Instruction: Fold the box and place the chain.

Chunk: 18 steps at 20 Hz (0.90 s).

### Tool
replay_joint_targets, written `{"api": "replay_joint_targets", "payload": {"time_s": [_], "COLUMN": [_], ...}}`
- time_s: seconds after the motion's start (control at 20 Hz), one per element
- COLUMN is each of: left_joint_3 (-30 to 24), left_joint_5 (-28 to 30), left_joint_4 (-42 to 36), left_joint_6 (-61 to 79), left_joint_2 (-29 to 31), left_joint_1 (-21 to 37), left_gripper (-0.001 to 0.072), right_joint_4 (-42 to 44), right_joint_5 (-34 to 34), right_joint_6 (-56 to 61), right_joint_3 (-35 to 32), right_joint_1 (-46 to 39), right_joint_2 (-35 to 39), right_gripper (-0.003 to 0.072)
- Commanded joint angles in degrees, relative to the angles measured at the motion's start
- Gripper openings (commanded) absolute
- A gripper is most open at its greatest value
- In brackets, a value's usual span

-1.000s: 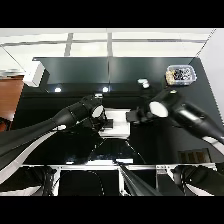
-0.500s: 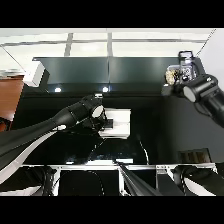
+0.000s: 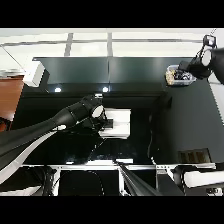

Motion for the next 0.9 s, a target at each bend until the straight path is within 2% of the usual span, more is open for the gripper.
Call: {"api": "replay_joint_targets", "payload": {"time_s": [0.0, 0.1, 0.2, 0.25, 0.3, 0.35, 0.65, 0.7, 0.75, 0.85], "left_joint_3": [0.02, 0.02, 0.02, 0.02, 0.02, 0.02, 0.02, 0.02, 0.02, 0.02], "left_joint_5": [0.22, 0.22, 0.20, 0.20, 0.20, 0.20, -0.02, -0.02, -0.02, 0.00], "left_joint_4": [0.04, 0.02, 0.00, 0.02, 0.02, 0.02, -0.02, -0.02, -0.02, -0.02], "left_joint_6": [0.00, 0.00, 0.00, 0.00, 0.00, 0.00, 0.00, 0.00, 0.00, 0.00], "left_joint_2": [0.00, 0.00, 0.00, 0.00, 0.00, 0.00, 0.00, 0.00, 0.00, 0.00], "left_joint_1": [0.02, 0.02, 0.02, 0.02, 0.02, 0.02, 0.02, 0.02, 0.02, 0.02], "left_gripper": [0.0026, 0.0026, 0.0026, 0.0026, 0.0026, 0.0026, 0.0026, 0.0026, 0.0026, 0.0026], "right_joint_4": [8.17, 9.40, 11.76, 12.17, 12.11, 12.09, 10.84, 10.86, 10.86, 10.80], "right_joint_5": [5.22, 5.29, 4.48, 4.42, 4.35, 3.93, 4.61, 5.66, 7.32, 9.35], "right_joint_6": [-4.37, -4.39, -4.42, -4.44, -4.70, -5.42, -6.34, -6.58, -7.93, -9.60], "right_joint_3": [16.28, 19.67, 20.24, 20.24, 20.24, 20.24, 20.24, 20.26, 20.26, 20.26], "right_joint_1": [-2.56, -3.43, -4.42, -4.70, -4.79, -4.87, -5.05, -5.03, -5.05, -5.14], "right_joint_2": [-13.33, -18.18, -20.98, -21.84, -22.38, -22.69, -23.04, -22.99, -22.64, -21.14], "right_gripper": [0.0720, 0.0720, 0.0720, 0.0673, 0.0536, 0.0485, 0.0483, 0.0324, 0.0020, 0.0015]}}
